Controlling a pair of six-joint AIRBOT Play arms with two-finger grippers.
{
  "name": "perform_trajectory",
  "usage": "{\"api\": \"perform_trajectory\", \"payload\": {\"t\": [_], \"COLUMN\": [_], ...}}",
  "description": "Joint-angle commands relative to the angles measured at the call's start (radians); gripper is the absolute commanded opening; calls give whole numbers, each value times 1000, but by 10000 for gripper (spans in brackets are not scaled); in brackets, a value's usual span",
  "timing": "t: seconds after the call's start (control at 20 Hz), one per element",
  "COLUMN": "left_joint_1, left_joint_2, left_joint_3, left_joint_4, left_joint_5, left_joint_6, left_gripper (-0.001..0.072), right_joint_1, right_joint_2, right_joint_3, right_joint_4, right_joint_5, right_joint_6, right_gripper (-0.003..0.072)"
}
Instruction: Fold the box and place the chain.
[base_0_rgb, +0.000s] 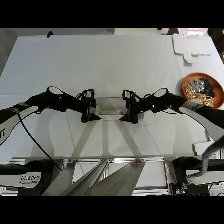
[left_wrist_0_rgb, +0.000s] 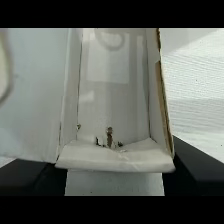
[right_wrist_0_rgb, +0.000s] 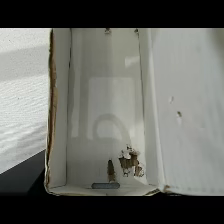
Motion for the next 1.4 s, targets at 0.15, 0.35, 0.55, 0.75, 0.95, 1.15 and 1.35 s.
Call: {"api": "perform_trajectory", "payload": {"t": [0.15, 0.35, 0.55, 0.75, 0.95, 1.15, 1.35], "left_joint_1": [-1, -1, -1, -1, -1, -1, -1], "left_joint_2": [-1, -1, -1, -1, -1, -1, -1], "left_joint_3": [0, 0, 0, 0, -1, 0, 0], "left_joint_4": [-4, -4, -4, -4, -4, -4, -4], "left_joint_5": [6, 6, 6, 6, 6, 6, 6], "left_joint_6": [-1, -1, -2, -1, -1, -1, -1], "left_gripper": [395, 395, 395, 395, 395, 395, 395], "right_joint_1": [0, 0, 0, 0, 0, -1, -1], "right_joint_2": [0, 0, 0, 0, 0, 2, 40], "right_joint_3": [0, 0, 0, 0, 0, 0, 0], "right_joint_4": [0, 0, 0, 8, 16, 13, -60], "right_joint_5": [0, 0, 0, -2, 3, 8, -5], "right_joint_6": [0, 0, 0, 0, 0, 0, 0], "right_gripper": [461, 461, 461, 460, 460, 595, 699]}}
